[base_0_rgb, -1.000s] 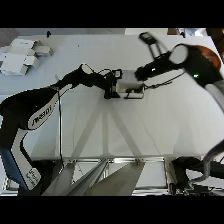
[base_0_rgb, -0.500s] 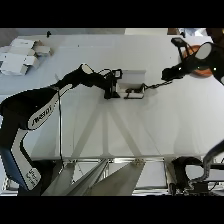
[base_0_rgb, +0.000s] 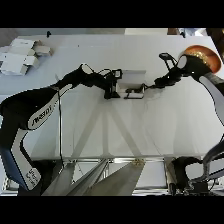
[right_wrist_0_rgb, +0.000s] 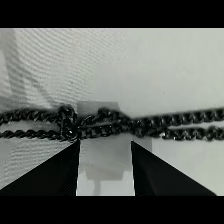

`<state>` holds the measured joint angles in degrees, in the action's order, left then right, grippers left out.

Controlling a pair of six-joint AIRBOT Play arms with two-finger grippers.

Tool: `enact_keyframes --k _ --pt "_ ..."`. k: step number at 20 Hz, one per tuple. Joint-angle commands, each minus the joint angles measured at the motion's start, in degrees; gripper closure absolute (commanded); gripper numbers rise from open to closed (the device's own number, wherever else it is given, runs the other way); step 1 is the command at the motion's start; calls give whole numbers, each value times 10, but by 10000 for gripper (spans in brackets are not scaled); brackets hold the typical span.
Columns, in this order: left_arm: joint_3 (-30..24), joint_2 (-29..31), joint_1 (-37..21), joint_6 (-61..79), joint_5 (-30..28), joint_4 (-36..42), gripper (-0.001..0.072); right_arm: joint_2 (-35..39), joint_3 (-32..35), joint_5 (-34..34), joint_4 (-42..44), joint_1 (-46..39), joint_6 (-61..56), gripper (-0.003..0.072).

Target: Fold the box and place the chain.

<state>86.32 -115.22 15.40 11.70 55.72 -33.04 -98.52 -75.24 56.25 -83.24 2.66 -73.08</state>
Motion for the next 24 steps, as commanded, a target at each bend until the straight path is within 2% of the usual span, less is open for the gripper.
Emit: enact_keyframes --k 1,2,6,8,10,14,15,16,17,18,22,23,24 --pt "0 0 0 0 0 0 288 -20 0 -21 -13 13 -6 330" --pt "0 0 0 0 0 0 288 -25 0 -16 -18 16 -6 332" --pt "0 0 0 0 0 0 288 -28 0 -16 -26 24 -6 574" --pt "0 0 0 0 0 0 288 -28 -6 -7 -25 24 -6 659" --pt "0 0 0 0 0 0 288 -25 -17 8 -25 24 -6 668" --pt "0 0 0 0 0 0 288 7 -21 -3 -27 24 -5 669" --pt "0 0 0 0 0 0 288 14 -22 -6 -28 24 -2 667" --pt "0 0 0 0 0 0 288 16 -24 -6 -28 23 3 584" --pt "0 0 0 0 0 0 288 16 -25 -8 -28 23 6 414" --pt "0 0 0 0 0 0 288 16 -25 -10 -28 23 5 384" --pt "0 0 0 0 0 0 288 14 -25 -19 -43 23 5 387" --pt "0 0 0 0 0 0 288 10 -25 -19 -51 23 5 365" --pt "0 0 0 0 0 0 288 6 -25 -18 -57 23 5 306"
